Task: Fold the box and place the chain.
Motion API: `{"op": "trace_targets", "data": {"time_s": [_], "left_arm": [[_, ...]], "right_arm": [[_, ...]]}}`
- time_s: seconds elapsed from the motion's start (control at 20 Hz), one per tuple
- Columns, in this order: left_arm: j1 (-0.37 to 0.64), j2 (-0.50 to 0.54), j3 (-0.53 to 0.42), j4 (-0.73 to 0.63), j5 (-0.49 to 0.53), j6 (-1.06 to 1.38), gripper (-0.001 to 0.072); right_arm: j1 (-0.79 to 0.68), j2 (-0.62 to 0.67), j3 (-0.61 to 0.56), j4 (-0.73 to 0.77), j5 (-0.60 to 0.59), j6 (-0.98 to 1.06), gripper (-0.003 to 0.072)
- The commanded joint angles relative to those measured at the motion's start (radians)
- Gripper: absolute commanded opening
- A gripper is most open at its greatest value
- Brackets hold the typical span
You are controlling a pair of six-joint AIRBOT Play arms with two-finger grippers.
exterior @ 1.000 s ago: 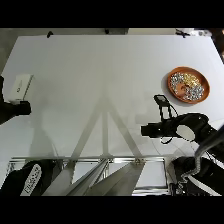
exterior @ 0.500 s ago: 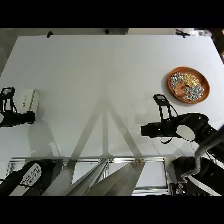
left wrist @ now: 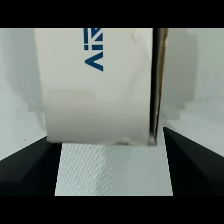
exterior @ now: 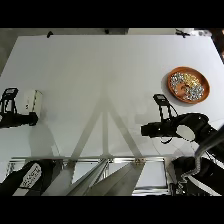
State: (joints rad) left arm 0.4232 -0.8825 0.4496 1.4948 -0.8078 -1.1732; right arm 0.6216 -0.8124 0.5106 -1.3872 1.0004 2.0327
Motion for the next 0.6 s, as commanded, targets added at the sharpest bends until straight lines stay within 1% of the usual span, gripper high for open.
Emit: {"op": "trace_targets", "data": {"time_s": [0.0,0.15,0.25,0.35,0.45,0.55], "left_arm": [[0.0,0.153,0.001,-0.017,-0.015,0.03,0.0693],[-0.005,0.343,0.001,-0.043,-0.023,0.029,0.0693],[-0.047,0.432,0.001,-0.051,-0.069,0.029,0.0691],[-0.114,0.476,0.001,-0.045,-0.121,0.031,0.0691],[-0.173,0.479,0.0,-0.047,-0.157,0.032,0.069],[-0.221,0.466,0.0,-0.054,-0.171,0.029,0.069]], "right_arm": [[0.0,0.001,0.0,-0.005,0.001,0.0,0.001],[0.0,0.001,0.0,-0.002,0.002,0.001,0.0009],[0.0,0.001,0.0,0.007,0.002,0.001,0.0009],[0.0,0.001,0.0,0.007,0.002,0.001,0.0009],[0.0,0.001,0.0,0.007,0.002,0.001,0.0009],[0.0,0.001,0.0,0.007,0.002,0.001,0.0009]]}}
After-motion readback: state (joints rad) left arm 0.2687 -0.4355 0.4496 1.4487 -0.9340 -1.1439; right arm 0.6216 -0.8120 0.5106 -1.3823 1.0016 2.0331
